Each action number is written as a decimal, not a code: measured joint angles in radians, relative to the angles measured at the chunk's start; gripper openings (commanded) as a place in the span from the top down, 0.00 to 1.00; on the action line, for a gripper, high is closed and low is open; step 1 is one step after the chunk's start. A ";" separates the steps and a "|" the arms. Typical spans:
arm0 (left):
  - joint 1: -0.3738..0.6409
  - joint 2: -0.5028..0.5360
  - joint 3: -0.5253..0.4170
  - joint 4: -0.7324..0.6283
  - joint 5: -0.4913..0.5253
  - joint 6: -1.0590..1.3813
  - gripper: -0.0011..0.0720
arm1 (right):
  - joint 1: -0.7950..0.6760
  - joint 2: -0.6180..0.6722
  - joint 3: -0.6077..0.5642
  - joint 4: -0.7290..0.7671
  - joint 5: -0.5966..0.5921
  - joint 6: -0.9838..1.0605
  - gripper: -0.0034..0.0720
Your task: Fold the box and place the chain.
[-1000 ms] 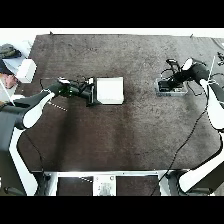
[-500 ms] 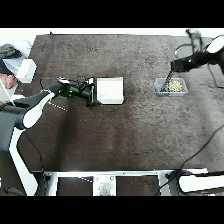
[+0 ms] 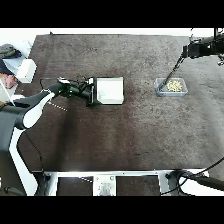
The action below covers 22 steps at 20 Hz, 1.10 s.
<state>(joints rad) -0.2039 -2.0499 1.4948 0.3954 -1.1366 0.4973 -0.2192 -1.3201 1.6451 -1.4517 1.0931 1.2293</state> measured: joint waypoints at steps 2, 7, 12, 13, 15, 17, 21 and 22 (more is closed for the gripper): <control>0.000 0.000 0.000 0.000 0.000 0.000 0.60 | 0.000 0.005 -0.010 -0.001 0.002 0.001 0.97; 0.000 0.000 0.000 0.000 0.000 0.000 0.60 | 0.001 0.008 -0.021 0.005 0.006 0.001 0.97; 0.000 0.000 0.000 0.000 0.000 0.000 0.60 | 0.001 -0.025 -0.083 0.000 -0.004 0.001 0.97; 0.000 0.000 0.000 0.000 0.000 0.000 0.60 | 0.001 -0.037 -0.108 0.000 -0.020 0.001 0.97; 0.000 0.000 0.000 0.000 0.000 0.000 0.60 | 0.000 -0.062 -0.167 -0.001 -0.078 0.001 0.98; 0.000 0.000 0.000 0.000 0.000 0.000 0.60 | -0.012 -0.091 -0.216 -0.005 -0.127 0.004 0.98; 0.000 0.000 0.000 0.000 0.000 0.000 0.60 | -0.045 -0.143 -0.264 -0.013 -0.190 0.027 0.97; 0.000 0.000 0.000 0.000 0.000 0.000 0.60 | -0.050 -0.154 -0.269 -0.015 -0.197 0.031 0.97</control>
<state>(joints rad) -0.2043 -2.0495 1.4948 0.3954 -1.1370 0.4973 -0.2691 -1.4738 1.3762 -1.4670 0.8959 1.2598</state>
